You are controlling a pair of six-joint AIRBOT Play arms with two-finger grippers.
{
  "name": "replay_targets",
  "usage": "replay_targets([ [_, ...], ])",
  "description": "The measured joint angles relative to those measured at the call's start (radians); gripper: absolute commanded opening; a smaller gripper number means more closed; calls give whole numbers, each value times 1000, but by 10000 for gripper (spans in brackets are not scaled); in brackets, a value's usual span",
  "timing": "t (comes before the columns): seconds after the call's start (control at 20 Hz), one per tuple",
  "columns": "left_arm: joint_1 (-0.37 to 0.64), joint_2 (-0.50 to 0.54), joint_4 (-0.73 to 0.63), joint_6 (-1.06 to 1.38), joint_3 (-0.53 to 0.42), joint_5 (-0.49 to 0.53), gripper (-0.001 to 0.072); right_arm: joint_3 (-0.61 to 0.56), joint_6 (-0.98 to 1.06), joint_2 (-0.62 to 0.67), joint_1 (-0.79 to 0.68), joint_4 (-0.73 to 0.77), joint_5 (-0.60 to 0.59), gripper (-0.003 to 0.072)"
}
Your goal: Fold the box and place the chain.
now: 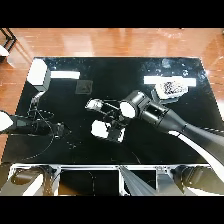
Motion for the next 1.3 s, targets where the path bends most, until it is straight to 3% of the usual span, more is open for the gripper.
replay_targets([
  [0.05, 0, 0, 0, 0, 0, 0, 622, 0, 2, -2, 0, -3, -3, 250],
  [0.1, 0, 0, 0, 0, 0, 0, 622, 0, 6, -4, 0, -5, -4, 237],
  [1.3, 0, 0, 0, 3, 0, 0, 622, 0, 11, -27, 0, 10, 5, 237],
])
